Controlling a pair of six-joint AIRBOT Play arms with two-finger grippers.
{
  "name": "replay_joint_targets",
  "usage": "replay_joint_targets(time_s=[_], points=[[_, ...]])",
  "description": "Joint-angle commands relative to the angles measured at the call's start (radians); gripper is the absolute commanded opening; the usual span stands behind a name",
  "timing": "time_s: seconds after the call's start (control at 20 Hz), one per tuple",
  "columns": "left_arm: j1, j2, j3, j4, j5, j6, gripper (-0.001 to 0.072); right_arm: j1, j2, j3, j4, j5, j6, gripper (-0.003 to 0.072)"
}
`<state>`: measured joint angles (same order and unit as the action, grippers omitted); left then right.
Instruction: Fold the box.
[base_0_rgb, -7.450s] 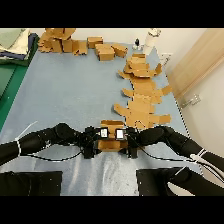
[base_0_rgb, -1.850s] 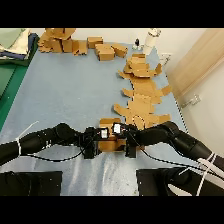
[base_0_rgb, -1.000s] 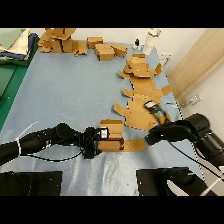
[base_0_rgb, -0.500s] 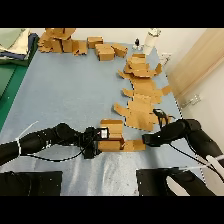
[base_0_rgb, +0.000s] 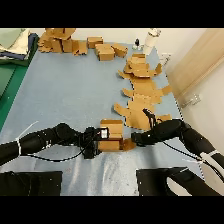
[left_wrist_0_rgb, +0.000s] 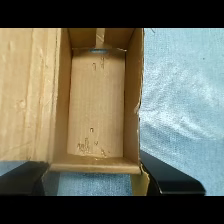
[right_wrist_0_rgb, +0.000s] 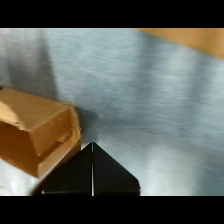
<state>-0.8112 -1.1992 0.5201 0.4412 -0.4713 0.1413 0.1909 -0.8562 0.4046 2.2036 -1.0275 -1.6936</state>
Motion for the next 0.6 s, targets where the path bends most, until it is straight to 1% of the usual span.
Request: replay_joint_targets(time_s=[0.0, 0.05, 0.3, 0.45, 0.55], points=[[0.001, 0.0, 0.0, 0.0, 0.0, 0.0, 0.0385, 0.074, -0.002, 0.025, 0.087, 0.003, -0.016, 0.0204], [0.001, 0.0, 0.0, 0.0, 0.0, 0.0, 0.0385, 0.086, -0.002, 0.039, 0.078, 0.002, -0.016, 0.0242], [0.001, 0.0, 0.0, 0.0, 0.0, 0.0, 0.0385, 0.09, -0.002, 0.1, -0.043, -0.005, 0.045, 0.0241], [0.001, 0.0, 0.0, 0.0, 0.0, 0.0, 0.0385, 0.09, -0.002, 0.108, -0.063, -0.021, 0.069, 0.0231], [0.001, 0.0, 0.0, 0.0, 0.0, 0.0, 0.0385, 0.09, -0.002, 0.108, -0.121, -0.03, 0.102, 0.0231]])
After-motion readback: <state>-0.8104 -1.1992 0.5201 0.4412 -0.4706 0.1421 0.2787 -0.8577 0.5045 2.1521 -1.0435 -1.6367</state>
